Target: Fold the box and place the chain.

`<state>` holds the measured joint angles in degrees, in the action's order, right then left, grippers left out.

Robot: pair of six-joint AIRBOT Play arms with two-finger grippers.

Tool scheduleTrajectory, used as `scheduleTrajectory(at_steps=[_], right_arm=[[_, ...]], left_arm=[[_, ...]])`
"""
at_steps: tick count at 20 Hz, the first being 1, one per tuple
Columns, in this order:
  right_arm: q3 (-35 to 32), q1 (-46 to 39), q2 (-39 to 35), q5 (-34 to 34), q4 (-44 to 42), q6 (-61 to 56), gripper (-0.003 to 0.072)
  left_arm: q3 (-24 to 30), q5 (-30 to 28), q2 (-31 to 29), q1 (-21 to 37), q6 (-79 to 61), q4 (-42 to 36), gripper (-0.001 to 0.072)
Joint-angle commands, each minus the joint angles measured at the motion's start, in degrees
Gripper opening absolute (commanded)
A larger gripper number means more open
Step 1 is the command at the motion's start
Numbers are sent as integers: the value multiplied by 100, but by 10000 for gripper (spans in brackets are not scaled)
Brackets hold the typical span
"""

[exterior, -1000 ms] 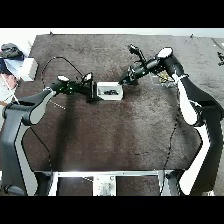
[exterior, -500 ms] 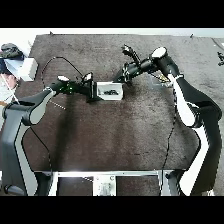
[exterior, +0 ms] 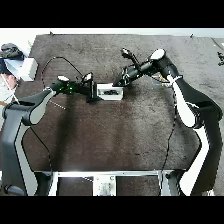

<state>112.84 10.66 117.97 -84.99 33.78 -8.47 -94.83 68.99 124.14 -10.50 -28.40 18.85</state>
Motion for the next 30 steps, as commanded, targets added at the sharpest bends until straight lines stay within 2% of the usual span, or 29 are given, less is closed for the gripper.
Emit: scheduleTrajectory(at_steps=[1, 7, 8, 9, 14, 16, 19, 21, 23, 27, 30], right_arm=[[-297, 46, -96, 299, 55, 122, 50], [-393, 81, -426, 804, 72, 332, 51], [-393, 83, -463, 855, 70, 404, 77], [-393, 83, -461, 970, 76, 393, 272], [-393, 68, -293, 1270, 225, 619, 279], [-393, 68, -282, 1259, 221, 619, 370], [-393, 68, -284, 793, 221, 590, 368], [-396, 68, -299, 455, 251, 387, 338], [-444, 68, -319, 400, 302, 350, 338], [-1025, 68, -479, 953, 310, 514, 342], [-1130, 72, -485, 1541, 48, 903, 361]], left_arm=[[-4, -2, -2, 2, 0, 2, 352], [-4, -2, -2, 2, 0, 2, 353], [-4, -2, -2, 2, 0, 2, 353], [-4, -2, -2, 2, 0, 2, 353], [-4, 0, -2, 2, 0, 2, 353], [-4, -2, -2, 2, 0, 4, 353], [-4, -2, -2, 2, 0, 2, 352], [-4, -2, -2, 2, 0, 2, 353], [-4, 0, -2, 2, 0, 2, 352], [-4, -2, -2, 2, -2, 2, 353], [-4, -2, -2, 2, 0, 2, 352]])
